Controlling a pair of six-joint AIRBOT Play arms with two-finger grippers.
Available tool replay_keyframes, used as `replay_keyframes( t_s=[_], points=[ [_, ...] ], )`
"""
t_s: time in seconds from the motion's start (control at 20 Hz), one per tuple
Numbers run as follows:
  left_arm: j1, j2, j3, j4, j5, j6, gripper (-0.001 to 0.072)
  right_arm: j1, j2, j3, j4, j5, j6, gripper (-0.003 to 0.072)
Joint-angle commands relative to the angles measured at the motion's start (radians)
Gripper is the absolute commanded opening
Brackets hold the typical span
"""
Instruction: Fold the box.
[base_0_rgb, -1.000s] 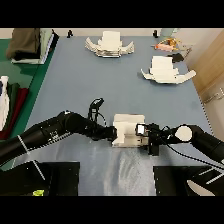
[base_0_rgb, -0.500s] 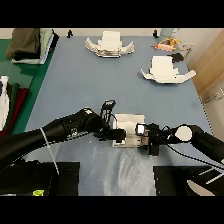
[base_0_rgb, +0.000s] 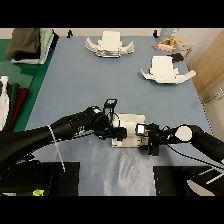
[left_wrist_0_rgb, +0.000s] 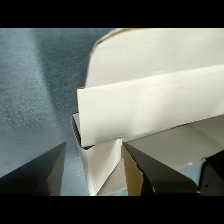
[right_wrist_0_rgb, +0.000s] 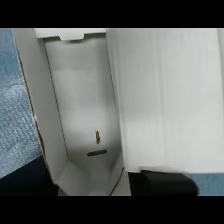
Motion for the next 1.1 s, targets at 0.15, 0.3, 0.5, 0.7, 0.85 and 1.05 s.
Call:
replay_keyframes(
  t_s=[0.15, 0.3, 0.5, 0.7, 0.85, 1.05],
  points=[
    [-0.001, -0.01, 0.011, 0.073, -0.054, -0.136, 0.0525, 0.0, 0.0, 0.001, 0.0, 0.0, 0.0, 0.0445],
    [-0.018, -0.059, 0.061, 0.091, -0.094, -0.155, 0.0525, 0.0, 0.0, 0.001, 0.0, 0.0, 0.0, 0.0446],
    [-0.078, -0.163, 0.16, 0.214, -0.208, -0.28, 0.0525, 0.0, 0.0, 0.001, 0.0, 0.0, 0.0, 0.0445],
    [-0.107, -0.182, 0.18, 0.289, -0.24, -0.41, 0.0525, 0.0, 0.0, 0.001, 0.0, 0.0, 0.0, 0.0446],
    [-0.118, -0.182, 0.18, 0.301, -0.238, -0.423, 0.0335, 0.0, 0.0, 0.001, 0.0, 0.0, 0.0, 0.0445],
    [-0.126, -0.182, 0.18, 0.313, -0.241, -0.45, 0.0155, 0.0, 0.0, 0.001, 0.0, 0.0, 0.0, 0.0445]
  ],
)
